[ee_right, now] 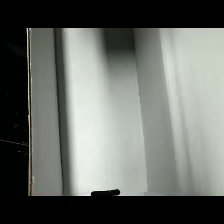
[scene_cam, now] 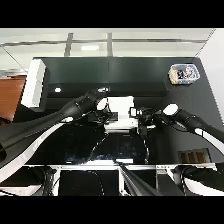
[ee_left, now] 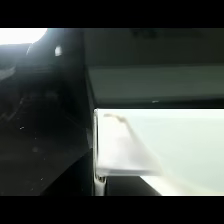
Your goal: Fold the box and place the chain.
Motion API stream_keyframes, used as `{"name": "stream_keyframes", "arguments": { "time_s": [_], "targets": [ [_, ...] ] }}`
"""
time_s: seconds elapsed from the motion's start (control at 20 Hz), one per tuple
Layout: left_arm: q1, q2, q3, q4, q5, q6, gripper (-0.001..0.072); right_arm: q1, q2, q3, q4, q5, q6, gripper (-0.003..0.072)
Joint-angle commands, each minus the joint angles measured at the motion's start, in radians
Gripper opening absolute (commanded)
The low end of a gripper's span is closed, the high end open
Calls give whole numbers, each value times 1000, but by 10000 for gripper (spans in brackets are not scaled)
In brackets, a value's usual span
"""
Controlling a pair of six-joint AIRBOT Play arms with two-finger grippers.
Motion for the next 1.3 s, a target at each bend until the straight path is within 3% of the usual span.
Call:
{"name": "stream_keyframes", "arguments": {
  "time_s": [0.0,0.25,0.45,0.55,0.75,0.8,0.9,1.0,1.25],
  "targets": [
    [1,0,0,9,-9,54,24,0,28,1,-32,9,77,699],
    [14,0,0,32,-21,68,24,0,133,1,-185,52,95,697],
    [14,0,0,39,-24,72,24,1,151,1,-178,56,95,695],
    [14,0,0,46,-29,71,25,1,151,1,-171,55,94,589],
    [14,0,0,58,-48,66,24,1,148,1,-153,52,93,566],
    [14,0,0,56,-44,66,24,1,148,0,-127,54,94,437],
    [14,0,0,56,-42,66,25,1,142,0,-33,51,95,403],
    [14,0,0,56,-42,66,28,1,128,0,17,52,111,239],
    [14,0,0,53,-42,66,28,1,108,-2,32,59,254,237]
  ]
}}
